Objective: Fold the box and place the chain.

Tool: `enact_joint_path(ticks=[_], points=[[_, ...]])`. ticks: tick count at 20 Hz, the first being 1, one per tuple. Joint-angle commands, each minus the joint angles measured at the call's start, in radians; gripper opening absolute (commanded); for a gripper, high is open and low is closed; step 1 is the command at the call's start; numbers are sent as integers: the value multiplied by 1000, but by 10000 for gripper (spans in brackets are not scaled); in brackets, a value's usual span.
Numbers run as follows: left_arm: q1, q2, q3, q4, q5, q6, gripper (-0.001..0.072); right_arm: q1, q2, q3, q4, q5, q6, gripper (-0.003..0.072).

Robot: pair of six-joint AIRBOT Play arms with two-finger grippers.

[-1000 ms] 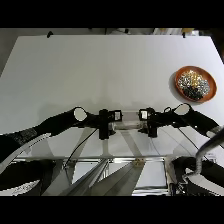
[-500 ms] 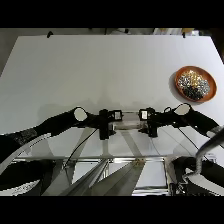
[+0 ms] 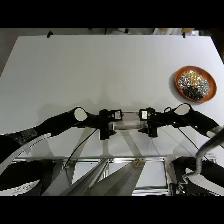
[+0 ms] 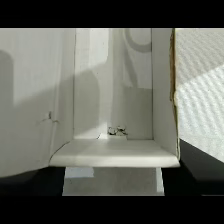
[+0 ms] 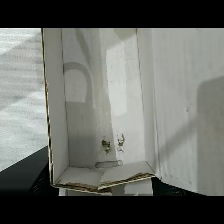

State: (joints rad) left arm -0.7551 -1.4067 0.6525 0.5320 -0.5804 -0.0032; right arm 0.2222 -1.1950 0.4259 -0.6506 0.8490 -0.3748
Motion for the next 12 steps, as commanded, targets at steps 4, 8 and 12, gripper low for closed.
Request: enact_joint_path(ticks=[4, 8, 12], points=[[-1, 0, -1, 0, 0, 0, 252, 1, 0, 0, 9, 54, 59, 354], [-1, -1, -1, 0, 0, -1, 252, 1, 0, 0, 28, 44, 49, 354], [-1, 0, -1, 0, 0, -1, 252, 1, 0, 0, 53, 56, 55, 354]])
